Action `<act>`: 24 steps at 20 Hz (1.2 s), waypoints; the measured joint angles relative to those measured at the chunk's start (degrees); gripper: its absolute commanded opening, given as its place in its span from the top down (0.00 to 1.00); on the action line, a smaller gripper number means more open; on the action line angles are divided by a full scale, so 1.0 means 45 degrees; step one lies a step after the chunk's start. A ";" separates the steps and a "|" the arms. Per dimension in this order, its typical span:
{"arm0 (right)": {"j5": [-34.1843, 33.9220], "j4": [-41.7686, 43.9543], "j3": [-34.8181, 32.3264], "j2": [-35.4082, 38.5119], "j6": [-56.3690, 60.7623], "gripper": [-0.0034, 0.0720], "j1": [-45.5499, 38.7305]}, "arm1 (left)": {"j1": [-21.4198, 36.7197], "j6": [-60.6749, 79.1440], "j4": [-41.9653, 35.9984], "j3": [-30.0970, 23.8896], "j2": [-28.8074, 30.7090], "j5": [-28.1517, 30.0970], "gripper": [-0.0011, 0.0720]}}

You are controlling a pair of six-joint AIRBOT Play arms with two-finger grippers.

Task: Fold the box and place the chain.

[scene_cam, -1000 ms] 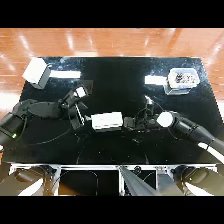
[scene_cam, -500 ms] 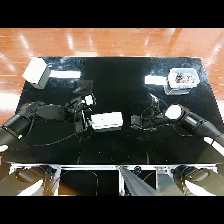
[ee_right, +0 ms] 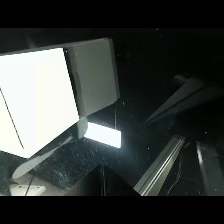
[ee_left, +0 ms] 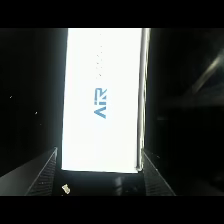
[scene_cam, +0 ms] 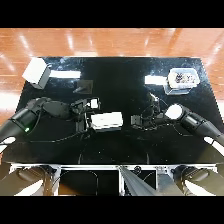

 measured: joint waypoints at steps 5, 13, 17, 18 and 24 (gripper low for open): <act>-0.0102 -0.0005 0.0000 0.0000 -0.0044 0.92 0.0000 | 0.0010 0.0860 -0.0073 0.0039 -0.0704 0.0049 0.12; -0.0384 -0.0005 0.0000 0.0000 -0.0053 0.92 0.0000 | 0.0010 0.1132 -0.0121 0.0083 -0.0903 -0.0049 0.13; -0.0423 -0.0005 0.0000 0.0000 -0.0087 0.92 0.0000 | 0.0005 0.1112 -0.0044 0.0345 -0.0928 0.0000 0.13; -0.0423 -0.0005 0.0000 0.0000 -0.0097 0.92 0.0000 | 0.0010 0.1001 0.0010 0.0418 -0.0933 -0.0019 0.13; -0.0510 -0.0005 0.0000 0.0000 -0.0209 0.92 0.0000 | 0.0010 0.0583 -0.0092 0.0568 -0.1015 0.0039 0.13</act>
